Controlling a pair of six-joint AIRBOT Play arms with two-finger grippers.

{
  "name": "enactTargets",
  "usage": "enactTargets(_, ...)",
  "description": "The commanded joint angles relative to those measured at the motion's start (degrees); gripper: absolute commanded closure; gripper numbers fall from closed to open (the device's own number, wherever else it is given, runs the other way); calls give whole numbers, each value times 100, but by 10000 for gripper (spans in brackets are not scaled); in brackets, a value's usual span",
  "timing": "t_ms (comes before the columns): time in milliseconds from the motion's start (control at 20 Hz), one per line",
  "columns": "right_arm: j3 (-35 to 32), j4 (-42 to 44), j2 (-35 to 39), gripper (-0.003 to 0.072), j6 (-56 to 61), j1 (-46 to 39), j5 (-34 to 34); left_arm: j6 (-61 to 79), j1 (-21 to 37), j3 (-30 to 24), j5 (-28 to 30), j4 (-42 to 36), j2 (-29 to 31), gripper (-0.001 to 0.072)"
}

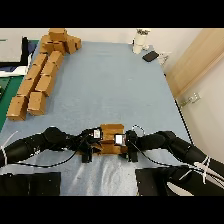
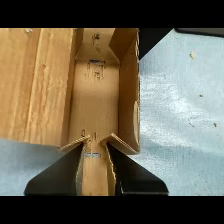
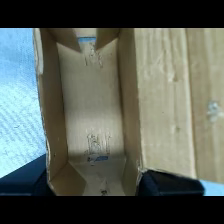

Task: Fold the box.

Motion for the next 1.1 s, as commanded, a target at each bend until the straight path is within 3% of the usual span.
enactTargets(0, 4, 2, 0, 85, 0, -2, 0, 22, -39, 2, -13, -92, -127, 495)
enactTargets(100, 7, 4, 2, 85, 2, -2, 2, 22, -76, 7, -20, -90, -160, 460)
enactTargets(150, 7, 2, 2, 85, 2, -2, 0, 20, -74, 7, -11, -92, -157, 324)
enactTargets(200, 7, 2, 2, 85, 2, -2, 0, 17, -72, 4, -9, -90, -157, 280)
enactTargets(800, 7, 2, 2, 85, 2, -2, 0, 17, -72, 4, -7, -90, -157, 267)
enactTargets(850, 4, 2, 2, 85, 2, -2, 0, 17, -72, 4, -4, -90, -157, 91)
enactTargets(900, 4, 2, 2, 85, 2, -2, 0, 17, -72, 4, -4, -90, -157, 44)
enactTargets(1050, 4, 2, 2, 85, 0, -2, 0, 17, -72, 4, -2, -90, -157, 51)
